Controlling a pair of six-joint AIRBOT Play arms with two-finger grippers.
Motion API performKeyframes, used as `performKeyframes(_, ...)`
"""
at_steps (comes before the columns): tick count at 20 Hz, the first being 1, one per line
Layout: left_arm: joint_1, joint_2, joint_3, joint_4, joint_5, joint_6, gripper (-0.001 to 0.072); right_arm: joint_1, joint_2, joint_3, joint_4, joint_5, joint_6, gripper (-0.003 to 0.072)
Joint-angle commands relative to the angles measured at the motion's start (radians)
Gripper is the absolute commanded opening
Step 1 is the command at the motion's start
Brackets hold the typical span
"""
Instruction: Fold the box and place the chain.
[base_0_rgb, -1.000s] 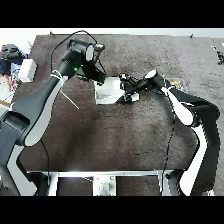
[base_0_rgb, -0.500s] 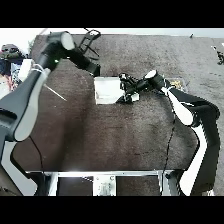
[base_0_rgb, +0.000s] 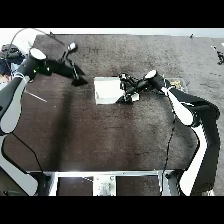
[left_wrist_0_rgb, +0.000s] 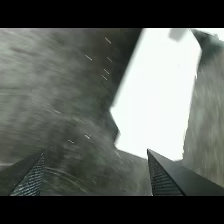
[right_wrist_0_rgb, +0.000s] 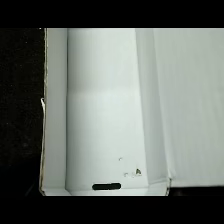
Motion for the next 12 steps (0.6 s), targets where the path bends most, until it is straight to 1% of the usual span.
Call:
performKeyframes(1,0.023,-0.002,-0.173,-0.108,-0.007,0.346,0.0717,0.000,0.001,0.000,0.000,0.000,0.000,0.0412)
performKeyframes(3,0.023,-0.013,-0.230,-0.179,0.017,0.427,0.0716,0.000,0.000,0.000,0.000,0.000,0.000,0.0411)
performKeyframes(4,0.023,-0.024,-0.235,-0.182,0.018,0.444,0.0716,0.000,0.000,0.000,0.000,0.000,0.000,0.0411)
performKeyframes(9,-0.004,-0.100,-0.206,-0.172,-0.001,0.459,0.0715,0.000,0.000,0.000,0.000,0.000,0.000,0.0411)
performKeyframes(12,-0.002,-0.115,-0.200,-0.174,-0.011,0.536,0.0716,0.000,0.000,0.000,0.000,0.000,0.000,0.0411)
